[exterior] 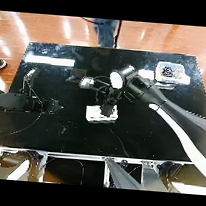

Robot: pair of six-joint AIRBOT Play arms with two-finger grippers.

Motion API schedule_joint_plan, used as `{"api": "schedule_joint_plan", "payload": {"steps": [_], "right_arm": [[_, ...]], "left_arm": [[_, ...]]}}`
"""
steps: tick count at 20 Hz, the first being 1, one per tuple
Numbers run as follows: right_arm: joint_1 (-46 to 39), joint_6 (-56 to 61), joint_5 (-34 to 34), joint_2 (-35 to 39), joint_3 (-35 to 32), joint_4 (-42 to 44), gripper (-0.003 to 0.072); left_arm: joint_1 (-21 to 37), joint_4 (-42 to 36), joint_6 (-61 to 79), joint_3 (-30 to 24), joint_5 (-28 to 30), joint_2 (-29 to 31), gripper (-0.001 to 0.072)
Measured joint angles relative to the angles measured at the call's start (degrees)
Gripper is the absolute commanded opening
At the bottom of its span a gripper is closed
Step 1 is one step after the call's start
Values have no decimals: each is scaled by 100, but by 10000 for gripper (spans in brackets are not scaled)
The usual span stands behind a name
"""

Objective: Fold the box and place the chain.

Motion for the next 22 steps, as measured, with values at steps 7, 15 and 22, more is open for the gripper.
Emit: {"api": "schedule_joint_plan", "payload": {"steps": [7, 15, 22], "right_arm": [[-1106, 1967, -72, 715, -907, 1589, 33], [-1248, 3045, -2317, 1237, -2776, 3866, 33], [-1069, 3119, -2402, 1198, -2975, 3877, 34]], "left_arm": [[0, -20, 0, 0, 98, 0, 448], [0, -129, -4, -2, 365, -15, 447], [0, -186, -13, -2, 407, -111, 448]]}}
